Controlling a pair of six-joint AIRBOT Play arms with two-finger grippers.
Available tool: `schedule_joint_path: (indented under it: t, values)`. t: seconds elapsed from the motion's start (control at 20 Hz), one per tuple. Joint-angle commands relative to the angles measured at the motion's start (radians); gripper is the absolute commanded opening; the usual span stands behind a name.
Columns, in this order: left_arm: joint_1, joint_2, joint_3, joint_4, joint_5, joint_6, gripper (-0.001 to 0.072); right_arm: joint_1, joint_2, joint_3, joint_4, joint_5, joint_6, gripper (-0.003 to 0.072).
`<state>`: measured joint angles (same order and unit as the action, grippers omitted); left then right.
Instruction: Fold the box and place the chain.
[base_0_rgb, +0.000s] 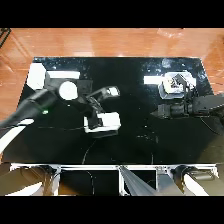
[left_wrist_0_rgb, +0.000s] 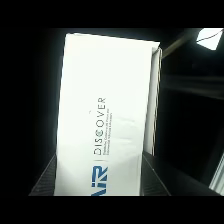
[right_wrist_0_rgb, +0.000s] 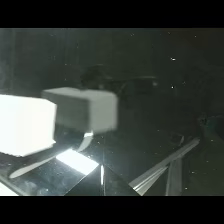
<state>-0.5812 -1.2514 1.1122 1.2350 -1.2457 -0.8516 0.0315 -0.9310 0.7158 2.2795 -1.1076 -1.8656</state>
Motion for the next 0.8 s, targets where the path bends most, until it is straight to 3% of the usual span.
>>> schedule_joint_path:
  t: [0.0,0.15,0.3,0.45,0.6,0.75]
  values:
    - [0.105,0.144,0.012,0.225,-0.204,-0.281,0.0022,0.0,0.0,0.0,-0.027,0.002,0.0,0.0027]
    - [0.309,0.267,-0.071,0.357,-0.214,-0.396,0.0022,0.0,0.0,0.0,-0.029,0.008,0.0,0.0027]
    - [0.618,0.302,-0.197,0.406,-0.032,-0.465,0.0022,0.0,0.0,0.0,-0.029,0.034,-0.001,0.0027]
    - [0.859,0.236,-0.22,0.402,0.131,-0.465,0.0024,0.0,0.0,0.0,-0.029,0.062,-0.001,0.0027]
    - [0.996,0.156,-0.192,0.34,0.283,-0.459,0.0024,0.0,0.0,0.0,-0.03,0.08,-0.001,0.0027]
    - [1.027,0.053,-0.145,0.267,0.352,-0.291,0.0027,0.0,0.0,0.0,-0.029,0.106,0.0,0.0027]
